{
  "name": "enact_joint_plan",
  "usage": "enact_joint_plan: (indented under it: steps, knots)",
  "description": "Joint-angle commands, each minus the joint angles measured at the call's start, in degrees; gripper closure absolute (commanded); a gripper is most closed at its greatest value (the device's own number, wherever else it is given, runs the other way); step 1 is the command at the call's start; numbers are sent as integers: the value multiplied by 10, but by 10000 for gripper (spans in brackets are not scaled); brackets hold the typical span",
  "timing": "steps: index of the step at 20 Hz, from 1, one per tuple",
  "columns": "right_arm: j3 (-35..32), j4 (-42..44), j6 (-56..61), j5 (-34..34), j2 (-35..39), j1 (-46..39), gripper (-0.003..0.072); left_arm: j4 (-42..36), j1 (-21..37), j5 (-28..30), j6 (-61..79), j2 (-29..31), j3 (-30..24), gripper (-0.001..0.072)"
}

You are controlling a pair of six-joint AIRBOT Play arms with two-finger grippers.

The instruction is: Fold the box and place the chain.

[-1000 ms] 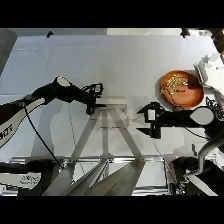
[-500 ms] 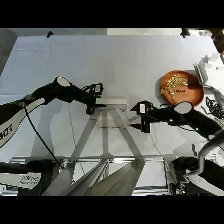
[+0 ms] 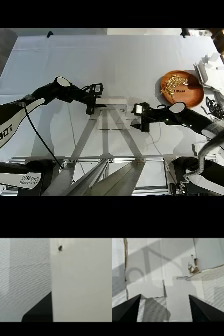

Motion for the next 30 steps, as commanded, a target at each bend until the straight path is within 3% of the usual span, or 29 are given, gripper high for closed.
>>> enact_joint_plan:
  steps: [1, 9, 13, 16, 21, 30]
  knots:
    - [0, 12, -2, 7, -4, 0, 19, 0, 0, 0, 0, 0, 0, 703]
    - [0, 23, -2, 59, 60, 0, 20, 0, 0, 0, 0, 0, 0, 703]
    - [0, -53, 3, 97, 87, 0, 20, 0, 0, 0, 0, 0, 0, 703]
    - [0, -83, 7, 84, 90, 0, 20, 0, 0, 0, 0, 0, 0, 703]
    - [0, -68, 24, 9, 63, 0, 7, 0, 0, 0, 0, 0, 0, 703]
    - [0, 61, -15, -16, -30, 0, -1, 0, 0, 0, 0, 0, 0, 703]
